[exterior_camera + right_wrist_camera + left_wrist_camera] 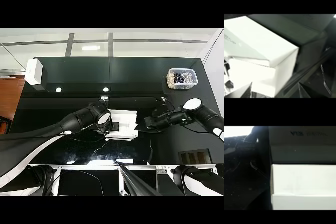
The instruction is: Fold the box and place the chain.
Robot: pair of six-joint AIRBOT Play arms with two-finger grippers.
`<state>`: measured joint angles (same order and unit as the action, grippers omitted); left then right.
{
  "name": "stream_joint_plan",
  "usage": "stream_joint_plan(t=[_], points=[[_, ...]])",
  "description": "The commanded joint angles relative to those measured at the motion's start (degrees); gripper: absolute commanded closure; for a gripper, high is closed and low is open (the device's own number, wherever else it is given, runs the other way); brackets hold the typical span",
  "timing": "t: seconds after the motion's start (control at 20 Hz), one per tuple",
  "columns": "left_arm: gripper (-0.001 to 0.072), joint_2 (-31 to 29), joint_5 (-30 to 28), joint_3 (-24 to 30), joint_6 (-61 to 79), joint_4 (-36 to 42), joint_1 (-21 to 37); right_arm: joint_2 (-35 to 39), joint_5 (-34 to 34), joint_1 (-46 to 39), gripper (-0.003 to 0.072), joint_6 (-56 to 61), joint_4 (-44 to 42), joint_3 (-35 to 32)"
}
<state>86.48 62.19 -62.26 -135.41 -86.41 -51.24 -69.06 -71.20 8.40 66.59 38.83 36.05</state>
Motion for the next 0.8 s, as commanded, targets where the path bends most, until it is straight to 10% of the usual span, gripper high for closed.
stream_joint_plan(t=[0.0, 0.55, 0.75], points=[[0.0679, 0.0, 0.0, 0.0, 0.0, -0.2, 0.0, 0.0, 7.1, 7.2, 0.0106, 6.6, 1.7, 1.0], [0.0678, 0.0, 0.0, 0.0, 0.1, -0.1, 0.0, -0.1, 11.3, 25.8, 0.0164, 41.9, 34.6, 11.4], [0.0678, 0.0, 0.0, 0.0, 0.2, -0.1, 0.0, -0.2, 11.0, 30.5, 0.0288, 48.5, 39.0, 11.8]])
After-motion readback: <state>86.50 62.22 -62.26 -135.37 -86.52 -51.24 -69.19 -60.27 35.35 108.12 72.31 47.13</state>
